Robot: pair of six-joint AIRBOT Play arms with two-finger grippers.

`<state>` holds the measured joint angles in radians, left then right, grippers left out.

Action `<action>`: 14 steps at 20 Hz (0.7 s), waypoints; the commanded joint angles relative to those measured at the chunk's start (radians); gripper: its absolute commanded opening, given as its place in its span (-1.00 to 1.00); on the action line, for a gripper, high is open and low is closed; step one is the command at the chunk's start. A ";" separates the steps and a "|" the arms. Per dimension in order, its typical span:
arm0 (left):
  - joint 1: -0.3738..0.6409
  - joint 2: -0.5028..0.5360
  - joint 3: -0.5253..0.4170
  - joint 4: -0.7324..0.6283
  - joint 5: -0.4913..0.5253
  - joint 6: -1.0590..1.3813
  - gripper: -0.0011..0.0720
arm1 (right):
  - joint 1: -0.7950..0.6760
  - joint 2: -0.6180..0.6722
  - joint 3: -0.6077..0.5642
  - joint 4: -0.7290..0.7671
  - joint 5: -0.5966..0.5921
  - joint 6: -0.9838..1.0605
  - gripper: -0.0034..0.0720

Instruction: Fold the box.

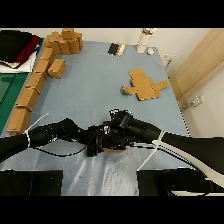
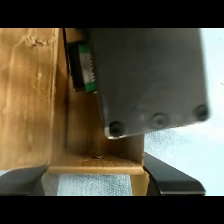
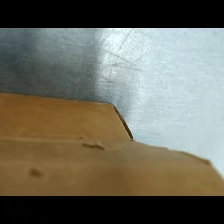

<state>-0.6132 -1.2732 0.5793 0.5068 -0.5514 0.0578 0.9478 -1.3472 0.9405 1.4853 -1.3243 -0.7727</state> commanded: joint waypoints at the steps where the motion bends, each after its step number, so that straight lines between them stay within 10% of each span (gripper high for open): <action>1: 0.000 -0.001 0.000 -0.002 0.000 -0.002 -0.03 | 0.000 -0.038 0.007 0.011 0.016 0.040 0.28; 6: 0.000 -0.001 0.000 -0.002 0.000 -0.002 -0.03 | 0.001 -0.045 0.008 0.002 0.005 0.040 -0.90; 11: 0.000 -0.001 0.000 -0.002 0.000 -0.002 -0.03 | 0.006 -0.042 0.016 -0.002 0.013 0.038 -0.88; 13: 0.000 -0.001 0.000 -0.002 0.000 -0.002 -0.03 | 0.006 -0.027 0.023 -0.002 0.009 0.038 0.00; 14: 0.000 -0.001 0.000 -0.002 0.000 -0.002 -0.03 | 0.006 -0.014 0.022 -0.002 0.007 0.039 0.12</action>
